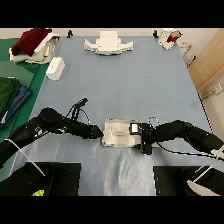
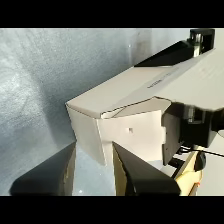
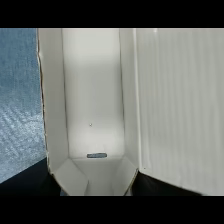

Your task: Fold the box.

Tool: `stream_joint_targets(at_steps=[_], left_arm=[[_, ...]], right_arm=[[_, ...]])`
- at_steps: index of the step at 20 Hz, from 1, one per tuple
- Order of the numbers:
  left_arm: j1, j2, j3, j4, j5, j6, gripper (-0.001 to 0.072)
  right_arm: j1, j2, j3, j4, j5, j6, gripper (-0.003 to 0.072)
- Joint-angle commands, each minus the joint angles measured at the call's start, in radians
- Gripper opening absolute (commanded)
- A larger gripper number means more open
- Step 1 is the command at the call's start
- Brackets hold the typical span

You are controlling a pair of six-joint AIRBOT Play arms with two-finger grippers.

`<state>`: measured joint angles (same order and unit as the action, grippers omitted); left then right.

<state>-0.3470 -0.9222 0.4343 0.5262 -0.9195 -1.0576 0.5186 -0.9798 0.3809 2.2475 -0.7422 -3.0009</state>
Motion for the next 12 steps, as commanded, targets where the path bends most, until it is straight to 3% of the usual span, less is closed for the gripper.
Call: stream_joint_targets(at_steps=[1, 6, 12], left_arm=[[-0.001, 0.001, 0.011, -0.008, 0.000, -0.008, 0.0347], [-0.037, -0.001, 0.023, -0.001, 0.008, -0.011, 0.0349], [-0.250, -0.002, 0.121, 0.315, 0.102, -0.419, 0.0349]], right_arm=[[0.000, 0.000, 0.000, 0.000, 0.000, 0.000, 0.0547], [0.001, 0.000, 0.000, 0.000, 0.000, 0.000, 0.0547], [0.001, 0.000, 0.000, 0.000, 0.000, 0.000, 0.0547]])
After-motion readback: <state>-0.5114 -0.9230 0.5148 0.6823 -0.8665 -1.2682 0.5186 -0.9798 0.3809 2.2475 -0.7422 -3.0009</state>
